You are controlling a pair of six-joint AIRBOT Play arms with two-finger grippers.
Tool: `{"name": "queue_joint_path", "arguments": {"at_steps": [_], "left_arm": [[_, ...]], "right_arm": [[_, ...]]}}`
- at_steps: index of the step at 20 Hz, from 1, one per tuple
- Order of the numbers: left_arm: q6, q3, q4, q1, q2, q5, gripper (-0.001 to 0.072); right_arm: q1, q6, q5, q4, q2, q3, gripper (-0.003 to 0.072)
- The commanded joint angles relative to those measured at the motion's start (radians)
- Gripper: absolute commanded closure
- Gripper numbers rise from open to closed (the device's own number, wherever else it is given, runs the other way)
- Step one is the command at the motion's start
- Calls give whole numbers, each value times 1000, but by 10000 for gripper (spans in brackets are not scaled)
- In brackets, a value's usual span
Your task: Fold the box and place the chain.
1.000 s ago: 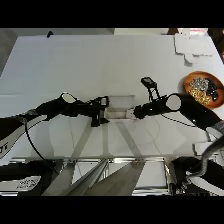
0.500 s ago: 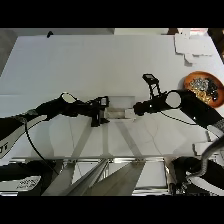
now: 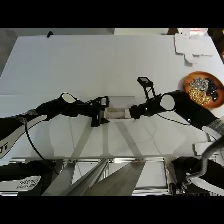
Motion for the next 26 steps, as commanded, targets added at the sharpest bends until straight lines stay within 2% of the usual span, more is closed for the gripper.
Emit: {"name": "queue_joint_path", "arguments": {"at_steps": [1, 4, 9, 13, 17, 23, 26], "left_arm": [[0, 0, 0, 0, 1, 0, 425], [0, 0, 0, 0, 1, 0, 425], [0, 0, 0, 0, 1, 0, 425], [0, 0, 0, 0, 1, 1, 425], [0, 0, 0, 0, 1, 0, 425], [0, 0, 0, 0, 1, 0, 425], [0, 0, 0, 0, 1, 0, 425]], "right_arm": [[44, 129, -7, -139, -31, 2, 272], [58, 233, -3, -231, -35, 3, 272], [58, 233, 38, -227, -35, 17, 272], [58, 238, 40, -227, -35, 79, 272], [60, 332, 48, -230, -44, 99, 274], [159, 345, 63, -232, -135, 114, 274], [179, 460, 111, -290, -183, 117, 284]]}}
